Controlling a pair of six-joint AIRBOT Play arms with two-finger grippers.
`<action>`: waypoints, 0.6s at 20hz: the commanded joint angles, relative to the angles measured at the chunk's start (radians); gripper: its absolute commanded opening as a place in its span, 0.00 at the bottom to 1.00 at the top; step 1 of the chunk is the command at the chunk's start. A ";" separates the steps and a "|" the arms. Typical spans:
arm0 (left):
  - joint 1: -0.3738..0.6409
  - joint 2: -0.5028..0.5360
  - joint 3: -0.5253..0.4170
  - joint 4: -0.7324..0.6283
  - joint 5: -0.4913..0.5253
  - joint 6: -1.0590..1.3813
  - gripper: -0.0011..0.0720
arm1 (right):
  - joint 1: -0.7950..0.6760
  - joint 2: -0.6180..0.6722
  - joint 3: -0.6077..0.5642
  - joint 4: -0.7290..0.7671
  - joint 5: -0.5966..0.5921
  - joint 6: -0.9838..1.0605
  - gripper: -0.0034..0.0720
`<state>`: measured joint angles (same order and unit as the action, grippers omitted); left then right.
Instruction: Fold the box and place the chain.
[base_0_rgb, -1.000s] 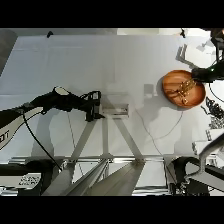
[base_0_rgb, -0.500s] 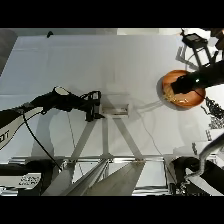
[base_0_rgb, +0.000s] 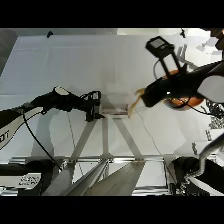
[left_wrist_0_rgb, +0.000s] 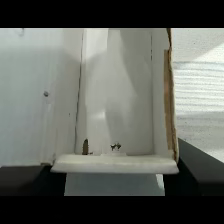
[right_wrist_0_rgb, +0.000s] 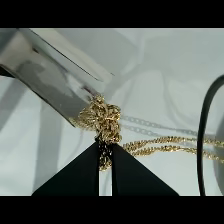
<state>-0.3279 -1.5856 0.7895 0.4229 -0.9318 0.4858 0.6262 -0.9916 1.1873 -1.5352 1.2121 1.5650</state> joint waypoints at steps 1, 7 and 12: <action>0.000 0.000 0.000 0.000 0.000 0.000 0.48 | 0.081 -0.025 0.000 0.013 -0.102 0.010 0.06; 0.000 0.000 0.000 0.000 0.000 0.000 0.48 | 0.084 -0.095 0.000 0.135 -0.256 -0.003 0.06; 0.000 0.000 0.000 0.000 0.000 0.000 0.48 | 0.084 -0.145 -0.002 0.208 -0.314 -0.055 0.06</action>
